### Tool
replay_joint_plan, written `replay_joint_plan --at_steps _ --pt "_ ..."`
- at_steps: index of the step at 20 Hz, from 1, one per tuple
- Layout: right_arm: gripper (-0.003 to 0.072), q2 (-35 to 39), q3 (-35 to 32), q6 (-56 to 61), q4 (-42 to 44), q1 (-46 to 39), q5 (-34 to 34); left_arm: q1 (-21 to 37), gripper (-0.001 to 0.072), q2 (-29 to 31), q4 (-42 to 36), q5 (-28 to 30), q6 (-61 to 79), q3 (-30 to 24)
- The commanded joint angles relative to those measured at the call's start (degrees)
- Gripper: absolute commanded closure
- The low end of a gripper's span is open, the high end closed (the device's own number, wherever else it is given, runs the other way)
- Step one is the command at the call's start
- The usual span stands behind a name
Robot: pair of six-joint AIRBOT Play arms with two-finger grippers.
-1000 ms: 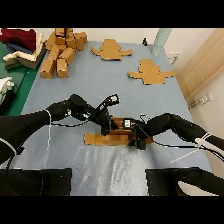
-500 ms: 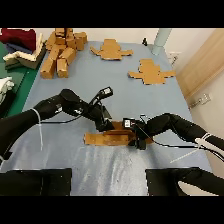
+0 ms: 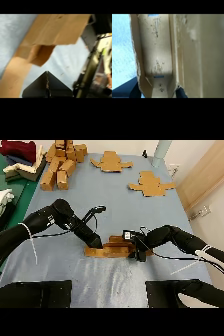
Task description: Fold the box.
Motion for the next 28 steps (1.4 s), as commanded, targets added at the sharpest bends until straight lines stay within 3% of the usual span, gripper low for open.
replay_joint_plan --at_steps 1,6,10,18,23,28 --pt "0.0231 -0.04 -0.02 0.02 0.02 0.07 0.0 -3.19 0.0696 -0.44 -11.28 5.33 -4.85 0.48" --pt "0.023 -0.04 -0.02 0.02 0.02 0.07 0.0 -2.82 0.0697 -9.33 -12.68 14.93 -6.16 7.61" --pt "0.0231 -0.04 -0.02 0.02 0.02 0.07 0.0 -2.91 0.0699 -16.46 -0.09 19.15 -15.89 8.33" --pt "0.0231 -0.04 -0.02 0.02 0.02 0.07 0.0 -3.13 0.0698 -17.49 0.13 20.17 -15.52 8.35" --pt "0.0231 -0.04 -0.02 0.02 0.02 0.07 0.0 0.52 0.0699 -9.73 -4.35 20.02 -3.8 6.01" --pt "0.0231 -0.04 -0.02 0.02 0.02 0.07 0.0 5.07 0.0699 6.82 -13.94 20.81 18.38 -10.78"
